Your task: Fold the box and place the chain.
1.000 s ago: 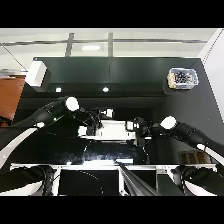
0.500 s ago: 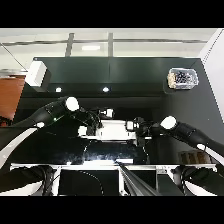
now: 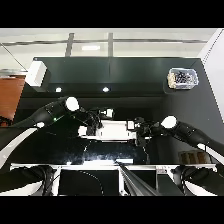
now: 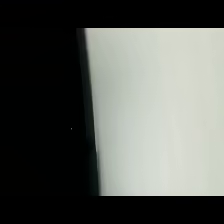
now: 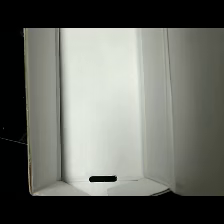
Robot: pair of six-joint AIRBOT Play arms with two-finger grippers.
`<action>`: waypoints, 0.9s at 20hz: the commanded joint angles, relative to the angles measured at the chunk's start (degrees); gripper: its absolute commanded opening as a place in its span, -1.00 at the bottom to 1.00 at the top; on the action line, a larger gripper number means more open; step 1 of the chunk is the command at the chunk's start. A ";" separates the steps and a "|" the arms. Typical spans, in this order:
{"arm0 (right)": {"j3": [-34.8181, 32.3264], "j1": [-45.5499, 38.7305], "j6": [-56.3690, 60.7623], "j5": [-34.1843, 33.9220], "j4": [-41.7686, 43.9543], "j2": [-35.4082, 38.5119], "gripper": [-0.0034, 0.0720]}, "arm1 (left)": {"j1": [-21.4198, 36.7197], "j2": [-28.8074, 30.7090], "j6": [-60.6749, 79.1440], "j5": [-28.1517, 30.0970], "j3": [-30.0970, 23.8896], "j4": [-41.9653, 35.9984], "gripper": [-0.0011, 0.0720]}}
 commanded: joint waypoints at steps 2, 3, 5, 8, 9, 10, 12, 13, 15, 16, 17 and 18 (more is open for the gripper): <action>-0.04 0.00 0.04 0.00 0.02 0.02 0.73 | -0.02 0.02 -0.96 0.00 0.04 -0.57 -0.89; -0.04 -0.02 0.04 0.00 0.02 0.02 0.73 | 0.00 0.02 -2.19 0.02 0.07 -0.52 -0.89; -0.04 0.00 0.04 0.00 0.02 0.02 0.73 | 0.00 0.07 -4.22 -0.09 0.07 -0.28 -0.58; -0.04 0.00 0.07 0.00 0.02 0.02 0.73 | 0.90 0.96 -7.10 -0.09 0.07 -0.22 0.39; -0.04 0.00 0.07 0.00 0.02 0.02 0.73 | 1.51 1.62 -9.18 -0.22 0.07 0.15 0.49; -0.04 -0.02 0.07 0.00 0.04 0.02 0.73 | 2.34 2.71 -11.63 -0.24 0.07 1.33 0.51; -0.04 -0.02 0.07 0.00 0.04 0.02 0.73 | 4.31 5.68 -16.20 -0.76 0.07 4.31 0.51; -0.04 0.00 0.07 -0.02 0.04 0.02 0.73 | 5.49 7.34 -17.79 -2.03 0.07 5.16 0.51; -0.04 -0.02 0.07 -0.02 0.04 0.02 0.73 | 8.39 11.21 -22.12 -5.90 0.07 5.70 0.51; -0.04 -0.02 0.09 -0.02 0.04 0.02 0.73 | 9.73 13.00 -24.37 -7.96 0.04 5.73 0.51; -0.04 -0.02 0.09 -0.02 0.04 0.02 0.73 | 11.10 14.69 -26.40 -10.56 0.04 5.70 0.48; -0.04 -0.02 0.11 -0.02 0.04 0.02 0.73 | 12.55 16.22 -28.89 -14.16 0.04 5.68 0.19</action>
